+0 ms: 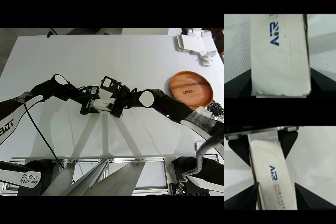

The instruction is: Fold the box and place the chain.

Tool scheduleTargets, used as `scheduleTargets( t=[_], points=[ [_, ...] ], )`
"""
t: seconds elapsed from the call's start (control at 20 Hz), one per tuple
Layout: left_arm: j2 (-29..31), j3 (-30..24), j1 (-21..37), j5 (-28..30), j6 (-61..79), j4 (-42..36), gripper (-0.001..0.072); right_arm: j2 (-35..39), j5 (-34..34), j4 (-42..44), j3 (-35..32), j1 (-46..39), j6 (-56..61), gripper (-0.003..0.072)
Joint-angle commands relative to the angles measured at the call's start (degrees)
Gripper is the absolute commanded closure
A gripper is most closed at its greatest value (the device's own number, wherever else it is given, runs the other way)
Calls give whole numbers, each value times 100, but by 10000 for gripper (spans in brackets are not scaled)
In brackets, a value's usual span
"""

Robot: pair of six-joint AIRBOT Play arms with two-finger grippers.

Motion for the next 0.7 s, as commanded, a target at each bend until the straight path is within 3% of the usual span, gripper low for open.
scheduleTargets(
  t=[0.0,0.1,0.15,0.2,0.25,0.45,0.65],
  points=[
    [0,4,7,57,-24,-17,277,101,186,837,-2,-98,0,196],
    [0,4,7,57,-24,-17,277,101,192,988,-2,-160,2,198],
    [0,4,7,57,-24,-17,277,98,195,1019,-2,-160,48,256],
    [0,4,7,55,-24,-17,277,83,192,1058,-2,-160,205,406],
    [0,4,7,57,-24,-17,277,31,201,1222,-2,-160,385,643],
    [0,4,7,59,-24,-17,277,-483,361,2238,-9,-160,774,668],
    [0,4,7,57,-24,-17,277,-981,367,2332,-11,-157,861,668]
  ],
)
